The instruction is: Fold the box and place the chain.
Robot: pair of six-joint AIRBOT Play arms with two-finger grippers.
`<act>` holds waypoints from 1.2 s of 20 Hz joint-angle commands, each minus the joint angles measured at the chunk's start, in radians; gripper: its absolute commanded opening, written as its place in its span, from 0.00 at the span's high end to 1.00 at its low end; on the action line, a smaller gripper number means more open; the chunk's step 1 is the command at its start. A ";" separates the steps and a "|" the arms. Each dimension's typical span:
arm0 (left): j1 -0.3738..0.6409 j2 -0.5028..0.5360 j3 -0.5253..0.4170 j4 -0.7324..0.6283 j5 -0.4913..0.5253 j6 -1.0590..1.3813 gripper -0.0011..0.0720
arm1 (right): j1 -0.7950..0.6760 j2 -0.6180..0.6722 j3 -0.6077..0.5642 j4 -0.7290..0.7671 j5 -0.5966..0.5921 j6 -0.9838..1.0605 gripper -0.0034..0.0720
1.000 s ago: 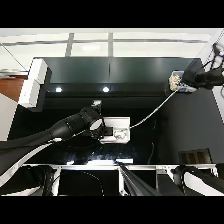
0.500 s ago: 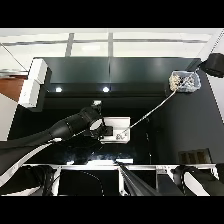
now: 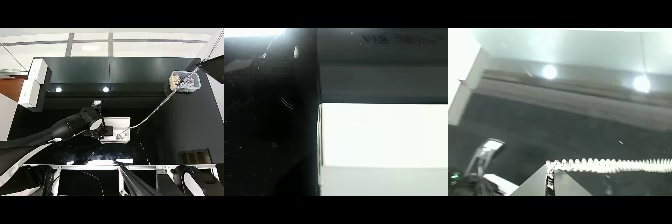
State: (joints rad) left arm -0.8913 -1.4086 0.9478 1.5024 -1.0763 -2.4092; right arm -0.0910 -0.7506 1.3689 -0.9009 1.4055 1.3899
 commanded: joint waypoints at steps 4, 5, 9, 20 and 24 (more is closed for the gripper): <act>0.000 0.000 0.000 0.000 0.000 0.000 0.94 | 0.117 0.014 -0.019 0.035 0.165 -0.003 0.90; 0.000 0.000 0.000 0.000 -0.001 0.000 0.94 | 0.148 0.014 -0.044 0.036 0.187 -0.003 0.90; 0.000 0.000 0.000 0.000 -0.002 0.000 0.94 | 0.308 0.014 -0.194 0.037 0.121 0.021 0.90; 0.000 0.000 0.000 0.000 -0.002 0.000 0.94 | 0.647 -0.182 -0.456 0.079 -0.312 0.045 0.90; 0.000 0.000 0.000 0.000 -0.002 0.000 0.94 | 0.671 -0.268 -0.465 0.076 -0.314 0.045 0.90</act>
State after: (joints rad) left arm -0.8913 -1.4086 0.9478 1.5024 -1.0782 -2.4092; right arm 0.5526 -0.9615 0.9184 -0.8257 1.1263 1.4353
